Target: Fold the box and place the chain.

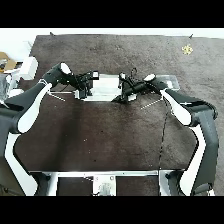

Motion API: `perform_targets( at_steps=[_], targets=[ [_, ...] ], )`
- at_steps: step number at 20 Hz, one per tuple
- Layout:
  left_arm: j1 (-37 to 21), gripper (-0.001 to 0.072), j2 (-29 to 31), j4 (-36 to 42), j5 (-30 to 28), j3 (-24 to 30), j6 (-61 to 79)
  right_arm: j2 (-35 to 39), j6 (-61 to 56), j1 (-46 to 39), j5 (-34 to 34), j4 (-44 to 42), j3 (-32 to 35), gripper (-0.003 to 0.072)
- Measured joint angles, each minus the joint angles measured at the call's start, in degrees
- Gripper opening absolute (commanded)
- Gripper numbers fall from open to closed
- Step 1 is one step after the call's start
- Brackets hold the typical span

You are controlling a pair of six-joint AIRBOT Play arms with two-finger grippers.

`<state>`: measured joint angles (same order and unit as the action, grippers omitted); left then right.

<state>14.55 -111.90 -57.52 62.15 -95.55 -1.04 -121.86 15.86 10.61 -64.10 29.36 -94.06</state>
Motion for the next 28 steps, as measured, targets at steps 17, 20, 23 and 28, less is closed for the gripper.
perform_targets(
  at_steps=[17,20,23,28],
  targets=[
    [0.0,0.0223,-2.3,14.2,1.9,0.0,3.5,0.0,0.0,0.0,0.0,0.0,0.0,0.0367],
    [0.0,0.0224,-2.6,15.0,1.9,0.0,4.7,0.0,-0.1,0.0,0.0,0.0,0.0,0.0367],
    [0.1,0.0262,-2.7,13.5,1.9,0.0,5.1,0.0,0.0,0.0,0.0,0.0,0.0,0.0367],
    [0.1,0.0311,-2.7,11.6,1.8,0.0,5.4,0.0,0.0,0.0,0.0,0.0,0.0,0.0367]
  ],
)
